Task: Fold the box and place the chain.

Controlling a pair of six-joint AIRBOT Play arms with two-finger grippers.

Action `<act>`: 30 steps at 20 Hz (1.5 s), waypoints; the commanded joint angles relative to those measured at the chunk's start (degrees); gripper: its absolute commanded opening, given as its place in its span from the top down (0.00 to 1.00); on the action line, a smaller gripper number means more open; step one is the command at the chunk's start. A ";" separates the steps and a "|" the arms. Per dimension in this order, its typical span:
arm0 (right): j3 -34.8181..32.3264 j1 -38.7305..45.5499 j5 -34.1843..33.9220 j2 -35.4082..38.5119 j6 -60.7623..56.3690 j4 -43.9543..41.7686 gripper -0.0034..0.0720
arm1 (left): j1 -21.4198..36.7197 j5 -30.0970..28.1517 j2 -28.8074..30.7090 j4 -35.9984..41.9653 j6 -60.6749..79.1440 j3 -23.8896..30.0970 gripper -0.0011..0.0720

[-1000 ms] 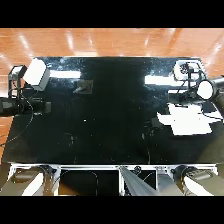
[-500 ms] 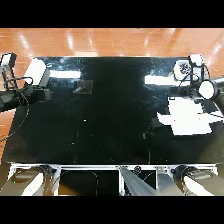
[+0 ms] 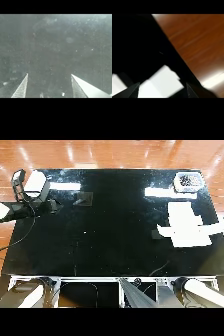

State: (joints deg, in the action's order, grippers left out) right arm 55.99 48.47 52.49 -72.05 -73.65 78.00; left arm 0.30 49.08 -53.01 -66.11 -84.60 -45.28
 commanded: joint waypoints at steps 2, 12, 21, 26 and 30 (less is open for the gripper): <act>7.80 22.36 26.71 -14.91 20.90 -26.71 0.02 | -0.02 0.68 -4.09 0.63 -1.42 0.00 0.12; 23.54 14.82 37.42 -33.09 21.16 -28.63 0.02 | -0.02 1.79 -6.67 0.87 -1.44 0.00 0.12; 24.20 5.51 41.57 -36.68 20.52 -23.21 0.03 | -0.02 2.56 -6.67 2.12 -1.42 0.00 0.12; 24.17 2.05 46.29 -36.30 22.40 -26.05 0.90 | -0.02 2.64 -6.67 2.12 -1.40 0.00 0.12; 22.86 -1.51 45.72 -30.34 21.55 -36.81 0.90 | -0.02 2.54 -6.67 2.08 -1.33 -0.02 0.12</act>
